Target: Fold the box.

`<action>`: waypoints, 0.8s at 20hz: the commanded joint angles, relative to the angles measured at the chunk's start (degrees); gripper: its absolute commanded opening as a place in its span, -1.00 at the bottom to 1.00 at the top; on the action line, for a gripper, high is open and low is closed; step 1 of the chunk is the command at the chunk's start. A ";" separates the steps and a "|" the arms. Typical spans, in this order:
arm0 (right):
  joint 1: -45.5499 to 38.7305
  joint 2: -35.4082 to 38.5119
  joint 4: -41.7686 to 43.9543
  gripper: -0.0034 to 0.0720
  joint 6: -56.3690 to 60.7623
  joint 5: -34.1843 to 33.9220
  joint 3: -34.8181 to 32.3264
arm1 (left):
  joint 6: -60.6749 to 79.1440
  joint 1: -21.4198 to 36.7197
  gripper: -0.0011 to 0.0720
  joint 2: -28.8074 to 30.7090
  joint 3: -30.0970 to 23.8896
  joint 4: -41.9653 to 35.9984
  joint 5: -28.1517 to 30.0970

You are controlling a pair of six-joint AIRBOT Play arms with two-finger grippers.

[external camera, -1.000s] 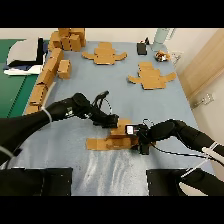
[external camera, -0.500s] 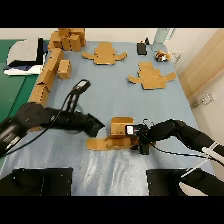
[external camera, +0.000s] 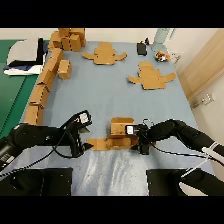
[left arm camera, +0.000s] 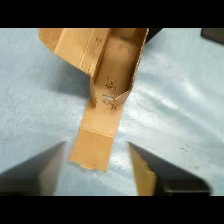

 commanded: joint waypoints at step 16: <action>-0.02 -0.02 -0.02 0.34 0.02 0.02 -0.02 | 36.00 -3.96 0.96 -24.30 0.68 -23.39 9.66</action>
